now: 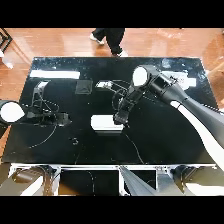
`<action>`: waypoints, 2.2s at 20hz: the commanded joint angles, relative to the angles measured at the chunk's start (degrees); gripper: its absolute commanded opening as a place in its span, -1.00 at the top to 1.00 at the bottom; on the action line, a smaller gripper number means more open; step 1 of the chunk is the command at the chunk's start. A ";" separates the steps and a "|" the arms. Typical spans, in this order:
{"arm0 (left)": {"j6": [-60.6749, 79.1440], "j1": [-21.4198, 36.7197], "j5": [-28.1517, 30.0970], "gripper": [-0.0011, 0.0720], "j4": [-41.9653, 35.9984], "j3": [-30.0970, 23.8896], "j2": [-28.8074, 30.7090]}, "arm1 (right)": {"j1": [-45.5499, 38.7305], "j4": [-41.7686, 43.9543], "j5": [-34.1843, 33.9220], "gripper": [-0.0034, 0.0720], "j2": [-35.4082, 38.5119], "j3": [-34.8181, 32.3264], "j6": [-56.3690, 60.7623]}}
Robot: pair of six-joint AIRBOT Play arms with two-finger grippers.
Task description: Fold the box and place the chain.
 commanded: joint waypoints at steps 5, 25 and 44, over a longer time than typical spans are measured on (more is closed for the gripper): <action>-0.26 3.63 -0.28 -0.80 0.00 0.02 0.20 | 4.74 -8.22 -4.74 -0.95 -0.02 -1.81 -1.95; -0.02 3.63 -0.09 -0.80 0.07 0.02 0.20 | 8.83 -13.64 -4.76 -0.95 0.59 -1.81 2.51; -0.02 3.63 0.68 -0.80 0.24 0.02 0.17 | 10.88 -16.87 -10.93 -0.95 2.95 -4.85 3.13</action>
